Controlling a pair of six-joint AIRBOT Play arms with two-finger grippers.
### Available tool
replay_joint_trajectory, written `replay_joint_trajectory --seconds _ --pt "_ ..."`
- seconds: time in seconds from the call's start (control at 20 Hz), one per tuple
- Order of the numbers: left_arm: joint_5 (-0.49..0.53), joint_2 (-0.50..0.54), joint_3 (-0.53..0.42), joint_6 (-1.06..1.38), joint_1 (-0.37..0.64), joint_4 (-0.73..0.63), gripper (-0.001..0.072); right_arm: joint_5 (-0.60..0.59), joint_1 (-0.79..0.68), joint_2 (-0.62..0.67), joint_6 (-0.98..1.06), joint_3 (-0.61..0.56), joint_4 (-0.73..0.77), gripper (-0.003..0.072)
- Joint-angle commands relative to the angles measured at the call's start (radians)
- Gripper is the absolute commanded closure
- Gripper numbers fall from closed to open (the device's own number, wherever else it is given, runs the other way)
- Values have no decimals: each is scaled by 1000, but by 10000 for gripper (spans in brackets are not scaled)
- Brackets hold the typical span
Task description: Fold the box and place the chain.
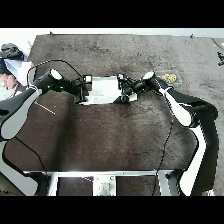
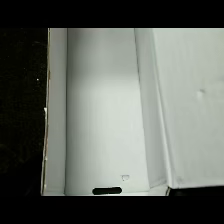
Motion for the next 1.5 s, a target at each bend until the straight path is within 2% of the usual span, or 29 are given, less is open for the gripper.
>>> replay_joint_trajectory --seconds 0.0,0.35,0.4,0.45,0.5,0.8,0.85,0.9,1.1,1.3,1.45 --pt "10 -10 -3 82 -1 -97 94 0 0 0 1 0 0 214" --pt "-39 -10 -3 103 -1 -102 105 0 0 0 1 0 0 214" --pt "-42 -10 -3 101 -1 -102 118 0 0 0 1 0 0 213" --pt "-55 -10 -3 100 -1 -101 223 0 0 0 1 0 0 214" --pt "-67 -10 -3 100 -1 -98 245 0 0 0 1 0 0 214" --pt "-87 -10 -3 93 -1 -108 248 0 0 0 1 0 0 214" --pt "-88 -10 -3 94 -1 -121 407 0 0 0 1 0 0 213" --pt "-87 -10 -3 97 -1 -127 531 0 0 0 1 0 0 214" --pt "-55 -10 -3 97 -1 -140 536 0 0 0 1 0 0 214" --pt "-65 -41 -3 166 -1 -269 535 0 0 0 1 0 0 214" --pt "-64 -48 -3 186 -1 -299 535 0 0 0 1 0 0 214"
